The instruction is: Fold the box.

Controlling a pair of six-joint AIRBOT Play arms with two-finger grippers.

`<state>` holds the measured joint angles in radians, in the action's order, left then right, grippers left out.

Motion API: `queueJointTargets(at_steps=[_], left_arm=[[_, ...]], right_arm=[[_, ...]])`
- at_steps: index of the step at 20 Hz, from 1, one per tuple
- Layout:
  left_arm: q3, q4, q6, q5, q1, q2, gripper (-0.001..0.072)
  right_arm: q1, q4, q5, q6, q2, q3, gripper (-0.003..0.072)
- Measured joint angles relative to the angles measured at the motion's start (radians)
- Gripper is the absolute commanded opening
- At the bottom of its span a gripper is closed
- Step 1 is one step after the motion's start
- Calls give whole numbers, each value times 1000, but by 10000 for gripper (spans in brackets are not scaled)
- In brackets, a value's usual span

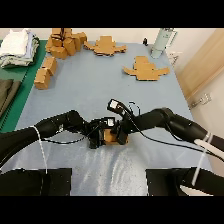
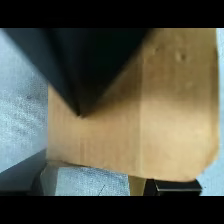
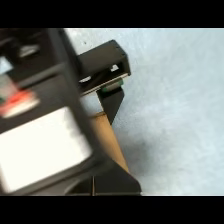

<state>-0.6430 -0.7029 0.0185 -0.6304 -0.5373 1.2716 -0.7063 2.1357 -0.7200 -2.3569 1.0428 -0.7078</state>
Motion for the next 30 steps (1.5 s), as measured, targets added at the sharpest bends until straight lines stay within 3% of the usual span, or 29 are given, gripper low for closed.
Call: queueJointTargets(at_steps=[6,10,30], left_arm=[[0,0,0,0,0,0,472],[0,0,0,0,0,0,472],[0,0,0,0,0,0,472]], right_arm=[[-108,-135,209,0,-228,218,32],[-138,-198,266,0,-282,293,33],[-147,-256,319,1,-236,318,34]])
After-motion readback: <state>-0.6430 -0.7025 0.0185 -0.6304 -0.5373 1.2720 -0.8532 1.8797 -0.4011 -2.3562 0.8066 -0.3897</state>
